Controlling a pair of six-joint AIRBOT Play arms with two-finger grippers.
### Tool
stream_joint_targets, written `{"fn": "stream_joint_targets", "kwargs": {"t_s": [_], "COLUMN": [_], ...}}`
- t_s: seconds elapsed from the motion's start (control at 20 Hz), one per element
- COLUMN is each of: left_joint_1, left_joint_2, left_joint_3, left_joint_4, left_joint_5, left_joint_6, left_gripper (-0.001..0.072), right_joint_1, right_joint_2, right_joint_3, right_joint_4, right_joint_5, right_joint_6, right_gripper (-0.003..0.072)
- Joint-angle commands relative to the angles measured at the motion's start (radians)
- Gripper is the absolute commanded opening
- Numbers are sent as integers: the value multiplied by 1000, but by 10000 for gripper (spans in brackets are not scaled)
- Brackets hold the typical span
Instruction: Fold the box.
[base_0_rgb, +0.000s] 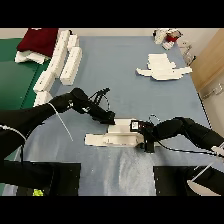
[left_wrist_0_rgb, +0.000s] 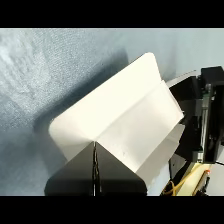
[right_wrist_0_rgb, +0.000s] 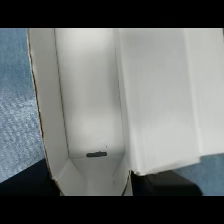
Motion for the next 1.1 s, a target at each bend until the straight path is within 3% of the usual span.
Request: {"fn": "stream_joint_targets", "kwargs": {"t_s": [0.0,0.15,0.35,0.5,0.65,0.7,0.75,0.8,1.05], "left_joint_1": [0,0,-6,-5,-5,-5,-5,-5,-31], "left_joint_2": [3,95,285,435,569,599,621,632,600], "left_joint_3": [35,43,31,-54,-207,-256,-307,-350,-462], "left_joint_4": [7,42,282,298,287,286,283,277,155], "left_joint_5": [-34,-40,-81,-125,-124,-113,-78,-34,101], "left_joint_6": [44,124,144,410,727,768,783,795,1017], "left_gripper": [15,13,13,12,20,204,583,685,685], "right_joint_1": [0,0,0,0,0,0,0,0,0], "right_joint_2": [-1,-1,-1,-1,-1,-1,-1,-1,-1], "right_joint_3": [1,1,1,1,1,1,1,1,1], "right_joint_4": [0,0,0,0,0,0,0,0,0], "right_joint_5": [0,0,0,0,0,0,0,0,0], "right_joint_6": [-1,-1,-1,-1,-1,-1,-1,-1,-1], "right_gripper": [509,509,510,509,510,509,510,509,510]}}
